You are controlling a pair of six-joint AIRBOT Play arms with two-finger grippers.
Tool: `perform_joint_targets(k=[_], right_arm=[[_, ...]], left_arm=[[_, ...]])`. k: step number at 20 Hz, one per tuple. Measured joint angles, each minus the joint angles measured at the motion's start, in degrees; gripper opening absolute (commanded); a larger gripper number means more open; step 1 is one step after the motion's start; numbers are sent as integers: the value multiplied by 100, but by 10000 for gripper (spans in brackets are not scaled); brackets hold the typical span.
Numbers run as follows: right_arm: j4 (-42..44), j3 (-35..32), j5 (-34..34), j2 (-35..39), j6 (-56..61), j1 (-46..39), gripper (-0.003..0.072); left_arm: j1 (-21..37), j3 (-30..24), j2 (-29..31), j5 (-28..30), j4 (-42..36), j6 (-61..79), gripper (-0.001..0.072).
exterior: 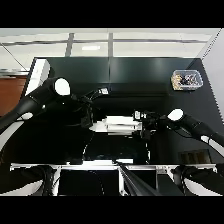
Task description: Fold the box and place the chain.
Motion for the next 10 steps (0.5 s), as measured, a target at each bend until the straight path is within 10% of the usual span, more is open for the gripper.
perform_joint_targets(k=[10], right_arm=[[0, 0, 0, 0, 0, 0, 474]], left_arm=[[-210, -942, -17, 2885, -3576, 1207, 22]])
